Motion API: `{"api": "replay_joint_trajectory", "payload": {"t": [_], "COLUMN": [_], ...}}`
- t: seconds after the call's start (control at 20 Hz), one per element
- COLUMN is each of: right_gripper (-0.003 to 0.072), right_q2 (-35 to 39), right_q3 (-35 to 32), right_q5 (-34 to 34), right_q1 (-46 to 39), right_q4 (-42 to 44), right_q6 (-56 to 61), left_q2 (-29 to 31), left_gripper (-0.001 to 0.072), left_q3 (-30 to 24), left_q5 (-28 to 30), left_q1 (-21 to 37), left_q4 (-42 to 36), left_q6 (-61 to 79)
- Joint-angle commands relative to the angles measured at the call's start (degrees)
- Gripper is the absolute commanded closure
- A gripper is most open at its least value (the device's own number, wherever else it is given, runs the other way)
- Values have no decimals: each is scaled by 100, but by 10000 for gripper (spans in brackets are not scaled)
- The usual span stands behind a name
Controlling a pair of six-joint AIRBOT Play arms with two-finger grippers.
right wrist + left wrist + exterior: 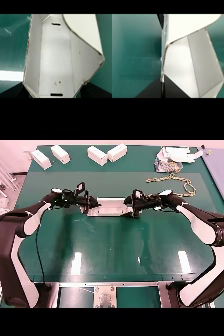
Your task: Fold the box and place the chain.
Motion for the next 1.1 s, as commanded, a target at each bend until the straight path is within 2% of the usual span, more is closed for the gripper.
{"api": "replay_joint_trajectory", "payload": {"t": [0.0,0.6,1.05], "right_gripper": [-6,-6,-5], "right_q2": [-11,-363,-485], "right_q3": [11,114,227], "right_q5": [94,-33,186], "right_q1": [44,35,37], "right_q4": [31,98,354], "right_q6": [208,61,26], "left_q2": [4,4,2], "left_gripper": [690,690,691], "left_q3": [4,4,4], "left_q5": [7,4,7], "left_q1": [0,0,0], "left_q4": [-4,-4,-4], "left_q6": [-2,-2,-2]}}
